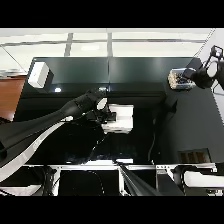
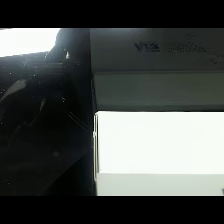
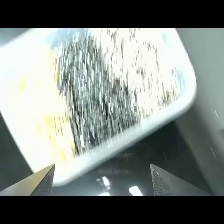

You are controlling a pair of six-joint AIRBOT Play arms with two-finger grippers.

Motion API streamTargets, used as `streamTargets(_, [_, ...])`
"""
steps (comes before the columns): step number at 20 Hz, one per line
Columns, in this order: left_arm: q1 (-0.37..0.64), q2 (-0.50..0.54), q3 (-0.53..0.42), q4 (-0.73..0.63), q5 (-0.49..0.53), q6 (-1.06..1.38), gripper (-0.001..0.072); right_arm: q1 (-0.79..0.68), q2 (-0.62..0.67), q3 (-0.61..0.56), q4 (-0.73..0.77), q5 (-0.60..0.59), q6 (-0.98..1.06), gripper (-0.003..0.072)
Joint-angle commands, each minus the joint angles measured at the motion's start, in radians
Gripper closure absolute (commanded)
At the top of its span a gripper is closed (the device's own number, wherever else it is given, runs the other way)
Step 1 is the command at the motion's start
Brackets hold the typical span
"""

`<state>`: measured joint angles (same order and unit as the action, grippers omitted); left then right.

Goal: Fold the box and place the chain.

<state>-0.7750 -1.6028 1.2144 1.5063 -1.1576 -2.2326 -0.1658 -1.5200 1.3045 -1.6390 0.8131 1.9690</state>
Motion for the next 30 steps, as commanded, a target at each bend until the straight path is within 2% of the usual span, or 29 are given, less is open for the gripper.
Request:
streamTargets(1, [0.0, 0.0, 0.0, 0.0, -0.002, 0.0, 0.0686, -0.021, -0.208, 0.254, 0.089, 0.117, -0.001, 0.0129])
streamTargets(3, [0.0, 0.0, 0.0, 0.0, -0.003, 0.0, 0.0685, -0.021, -0.295, 0.351, 0.101, 0.189, -0.027, 0.0146])
streamTargets(5, [0.0, 0.0, 0.0, 0.001, -0.003, 0.0, 0.0686, -0.021, -0.346, 0.396, 0.101, 0.195, -0.043, 0.0146])
streamTargets(7, [0.0, 0.0, 0.0, 0.0, -0.003, 0.0, 0.0686, -0.024, -0.366, 0.398, 0.097, 0.163, -0.043, 0.0146])
streamTargets(14, [0.0, 0.0, 0.0, 0.0, -0.002, 0.0, 0.0685, -0.048, -0.412, 0.398, 0.101, 0.198, -0.079, 0.0163])
streamTargets(16, [0.001, 0.0, 0.0, 0.003, -0.002, 0.0, 0.0685, -0.047, -0.41, 0.405, 0.141, 0.216, -0.123, 0.0483])
streamTargets(17, [0.0, 0.0, 0.0, 0.003, -0.002, 0.0, 0.0685, -0.047, -0.404, 0.418, 0.17, 0.241, -0.166, 0.0683])
streamTargets(20, [0.0, 0.0, 0.001, 0.003, -0.002, 0.0, 0.0686, -0.048, -0.349, 0.498, 0.164, 0.308, -0.224, 0.0673])
streamTargets(23, [0.0, 0.0, 0.001, 0.0, -0.002, 0.0, 0.0685, -0.047, -0.22, 0.552, 0.176, 0.345, -0.322, 0.0674])
streamTargets(24, [0.0, 0.0, 0.001, 0.0, -0.002, 0.0, 0.0686, -0.046, -0.169, 0.555, 0.195, 0.375, -0.353, 0.0674])
streamTargets(27, [0.0, 0.0, 0.001, 0.0, -0.002, 0.0, 0.0686, -0.031, -0.014, 0.55, 0.241, 0.567, -0.457, 0.0674])
streamTargets(30, [0.0, 0.0, 0.001, 0.0, -0.002, 0.0, 0.0686, -0.025, 0.175, 0.481, 0.341, 0.577, -0.462, 0.0674])
